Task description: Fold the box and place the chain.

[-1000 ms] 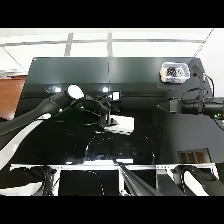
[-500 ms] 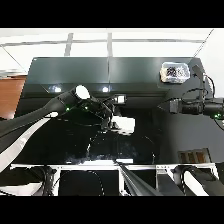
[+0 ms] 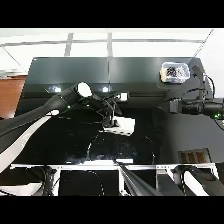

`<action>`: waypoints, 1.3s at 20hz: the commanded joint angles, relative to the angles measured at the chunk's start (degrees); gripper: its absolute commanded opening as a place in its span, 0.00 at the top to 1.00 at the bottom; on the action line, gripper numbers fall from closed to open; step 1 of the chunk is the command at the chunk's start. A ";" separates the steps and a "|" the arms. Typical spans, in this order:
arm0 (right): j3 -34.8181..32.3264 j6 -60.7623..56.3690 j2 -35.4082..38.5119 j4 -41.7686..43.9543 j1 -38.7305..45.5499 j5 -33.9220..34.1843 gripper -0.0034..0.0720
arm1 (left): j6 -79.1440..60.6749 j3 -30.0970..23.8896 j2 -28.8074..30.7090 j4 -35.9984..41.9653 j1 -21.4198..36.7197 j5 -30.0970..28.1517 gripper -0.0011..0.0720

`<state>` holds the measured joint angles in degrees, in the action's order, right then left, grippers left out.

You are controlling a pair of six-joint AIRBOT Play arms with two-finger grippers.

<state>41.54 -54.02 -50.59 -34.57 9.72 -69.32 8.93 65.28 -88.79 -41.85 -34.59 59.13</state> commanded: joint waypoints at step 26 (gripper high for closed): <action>-0.02 -0.02 0.07 0.00 0.04 -0.07 0.93 | 23.26 0.74 -1.03 -22.10 -8.61 -4.00 0.02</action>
